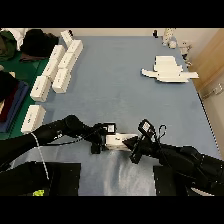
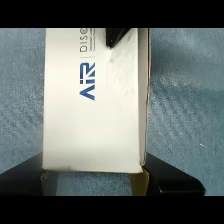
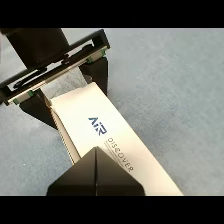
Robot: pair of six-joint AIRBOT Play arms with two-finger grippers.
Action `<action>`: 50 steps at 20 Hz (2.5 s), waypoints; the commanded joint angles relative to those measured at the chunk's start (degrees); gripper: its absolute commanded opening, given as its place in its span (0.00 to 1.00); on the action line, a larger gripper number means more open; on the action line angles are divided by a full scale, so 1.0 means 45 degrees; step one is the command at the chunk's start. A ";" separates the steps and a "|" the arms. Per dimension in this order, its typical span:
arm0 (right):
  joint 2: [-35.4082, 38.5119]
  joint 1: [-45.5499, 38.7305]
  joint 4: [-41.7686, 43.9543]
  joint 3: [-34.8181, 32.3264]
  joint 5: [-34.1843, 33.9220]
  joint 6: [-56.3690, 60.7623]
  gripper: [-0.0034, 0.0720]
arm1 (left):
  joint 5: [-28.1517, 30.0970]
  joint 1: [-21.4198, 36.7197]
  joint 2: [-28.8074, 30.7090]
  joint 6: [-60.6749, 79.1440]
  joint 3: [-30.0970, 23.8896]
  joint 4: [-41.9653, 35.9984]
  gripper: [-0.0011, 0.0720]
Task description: Fold the box.
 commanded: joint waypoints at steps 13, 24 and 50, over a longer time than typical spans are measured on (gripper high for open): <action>-0.0665 0.0019 -0.0034 -0.0185 0.0087 0.0073 0.05 | -0.0005 -0.0005 0.0000 0.0000 0.0000 0.0000 0.58; 0.1277 0.0015 -0.1690 0.0403 0.1224 0.0053 0.05 | 0.0000 -0.0005 0.0000 0.0000 0.0000 0.0000 0.58; -0.7533 -0.8199 -0.8519 1.0831 -1.3250 0.8106 0.05 | 0.0432 0.0097 0.0228 -0.0738 0.0180 -0.0073 0.58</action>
